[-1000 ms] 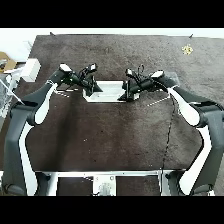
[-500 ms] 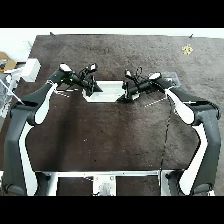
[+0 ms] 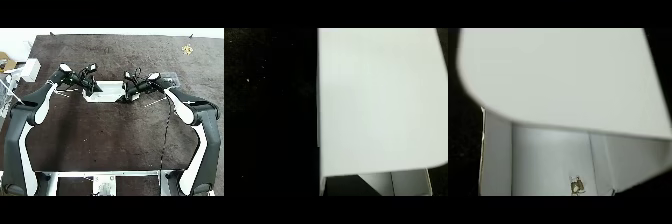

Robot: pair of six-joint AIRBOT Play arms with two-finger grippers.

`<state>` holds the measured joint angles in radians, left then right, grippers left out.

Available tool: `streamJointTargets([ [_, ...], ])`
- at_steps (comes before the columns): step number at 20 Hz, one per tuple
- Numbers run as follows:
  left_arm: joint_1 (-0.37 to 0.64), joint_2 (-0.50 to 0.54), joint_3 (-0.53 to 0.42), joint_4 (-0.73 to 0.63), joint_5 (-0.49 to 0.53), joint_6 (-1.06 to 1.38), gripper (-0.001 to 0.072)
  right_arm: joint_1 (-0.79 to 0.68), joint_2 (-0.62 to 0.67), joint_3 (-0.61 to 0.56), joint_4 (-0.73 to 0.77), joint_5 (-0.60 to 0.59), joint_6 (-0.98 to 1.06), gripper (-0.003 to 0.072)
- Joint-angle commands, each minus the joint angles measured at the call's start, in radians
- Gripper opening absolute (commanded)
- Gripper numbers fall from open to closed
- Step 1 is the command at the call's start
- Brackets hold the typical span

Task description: Fold the box and place the chain.

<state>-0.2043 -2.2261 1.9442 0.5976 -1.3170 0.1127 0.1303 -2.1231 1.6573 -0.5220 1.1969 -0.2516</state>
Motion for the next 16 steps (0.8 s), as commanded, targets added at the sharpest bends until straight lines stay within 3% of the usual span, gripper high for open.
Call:
streamJointTargets([
  [1,0.0,0.0,0.0,0.0,0.0,0.0,0.0012,0.0,-0.001,0.0,-0.021,-0.019,0.002,0.0614],
  [7,0.0,0.0,0.0,0.0,0.0,0.0,0.0012,0.002,-0.001,-0.001,-0.051,-0.039,0.002,0.0613],
  [8,0.0,0.0,0.0,0.0,0.0,0.0,0.0012,0.003,-0.001,-0.001,-0.051,-0.042,0.002,0.0584],
  [9,0.0,0.0,0.0,0.0,0.0,0.0,0.0012,0.005,-0.001,-0.001,-0.053,-0.046,0.002,0.046],
  [10,0.0,0.0,0.0,0.0,0.0,0.0,0.0012,0.006,-0.001,-0.001,-0.058,-0.049,0.002,0.0446],
  [16,0.0,0.0,0.0,0.0,0.0,0.0,0.0012,0.006,-0.001,-0.002,-0.09,-0.06,0.002,0.0446],
])
